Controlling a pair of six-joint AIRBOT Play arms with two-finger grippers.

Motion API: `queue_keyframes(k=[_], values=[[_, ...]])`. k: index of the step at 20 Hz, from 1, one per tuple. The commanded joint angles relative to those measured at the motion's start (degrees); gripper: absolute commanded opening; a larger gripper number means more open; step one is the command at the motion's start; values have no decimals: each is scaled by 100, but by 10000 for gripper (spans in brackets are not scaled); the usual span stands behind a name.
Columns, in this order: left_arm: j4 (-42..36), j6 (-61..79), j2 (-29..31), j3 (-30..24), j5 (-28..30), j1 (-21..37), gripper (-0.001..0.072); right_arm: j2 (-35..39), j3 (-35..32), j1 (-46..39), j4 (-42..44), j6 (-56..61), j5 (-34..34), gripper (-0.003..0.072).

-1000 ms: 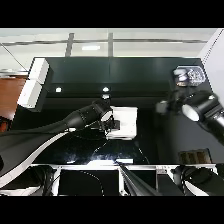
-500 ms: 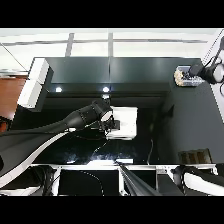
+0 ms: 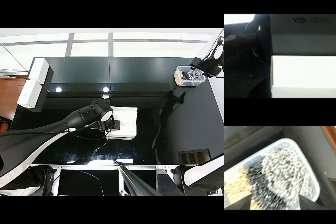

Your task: Fold the box and place the chain.

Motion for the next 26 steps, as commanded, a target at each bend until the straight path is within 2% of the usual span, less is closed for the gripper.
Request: queue_keyframes(k=[1, 2, 6, 7, 11, 12, 13, 14, 15, 21, 24, 26], values=[[0, 2, -4, -2, -22, 0, 30, -470, 306, -153, 96, -269, 33, 641], [0, 2, -4, -2, -24, 0, 30, -511, 306, -184, 101, -267, -28, 589], [2, 2, -4, -2, -20, 0, 30, -671, 306, -203, 120, -391, -468, 572], [2, 2, -4, -4, -20, 0, 30, -702, 306, -201, 120, -391, -555, 537], [4, 2, -4, -4, -17, 0, 30, -872, 308, -203, 96, -385, -540, 535], [4, 2, -4, -4, -20, 0, 30, -903, 308, -203, 101, -380, -527, 431], [2, 2, -4, -4, -22, 0, 30, -907, 308, -203, 109, -382, -494, 241], [0, 4, -4, -4, -24, 0, 30, -901, 343, -203, 118, -393, -404, 120], [0, 2, -4, -4, -24, 0, 30, -898, 452, -203, 118, -396, -238, 54], [0, 2, -4, -4, -26, 0, 30, -492, 1491, -203, 120, -1193, 835, 48], [0, 2, -4, -4, -17, 0, 30, 245, 1545, -195, 122, -1845, 881, 48], [-2, 2, -4, -2, -17, 0, 30, 861, 1545, -256, 422, -1947, 778, 48]])
